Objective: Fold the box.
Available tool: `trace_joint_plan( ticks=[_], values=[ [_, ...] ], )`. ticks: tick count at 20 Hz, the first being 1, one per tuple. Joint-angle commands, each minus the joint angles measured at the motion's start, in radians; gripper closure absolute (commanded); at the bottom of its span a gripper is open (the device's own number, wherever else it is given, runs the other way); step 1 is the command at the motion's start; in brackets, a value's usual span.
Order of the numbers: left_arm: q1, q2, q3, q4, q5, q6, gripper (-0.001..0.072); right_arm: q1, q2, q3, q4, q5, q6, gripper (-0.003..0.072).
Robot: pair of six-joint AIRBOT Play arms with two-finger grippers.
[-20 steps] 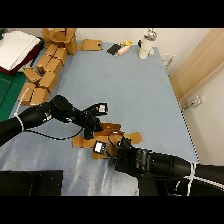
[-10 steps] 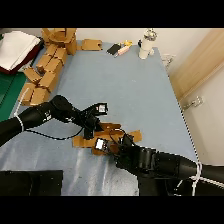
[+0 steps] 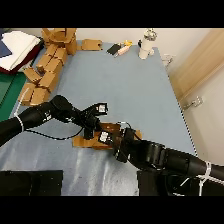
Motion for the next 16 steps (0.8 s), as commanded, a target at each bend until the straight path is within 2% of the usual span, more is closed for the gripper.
trace_joint_plan(
  ticks=[1,5,6,10,12,16],
  values=[
    [-0.001,0.000,0.000,0.000,0.000,0.000,0.0699,-0.090,0.078,-0.042,0.039,0.089,-0.164,-0.0033],
    [-0.002,0.000,0.000,0.000,0.000,0.000,0.0700,-0.192,0.127,-0.067,0.129,0.111,-0.351,-0.0033],
    [-0.002,0.000,0.000,0.000,0.000,0.000,0.0700,-0.232,0.126,-0.067,0.197,0.116,-0.427,-0.0033],
    [-0.002,0.000,0.000,0.000,0.000,0.000,0.0700,-0.488,0.108,-0.066,0.743,0.132,-1.112,-0.0033],
    [-0.002,0.000,0.000,0.000,0.000,0.000,0.0700,-0.597,0.078,-0.060,0.994,0.082,-1.458,-0.0032],
    [-0.002,0.000,0.000,0.000,0.000,0.000,0.0699,-0.633,-0.046,-0.012,1.012,0.013,-1.482,-0.0033]
  ],
)
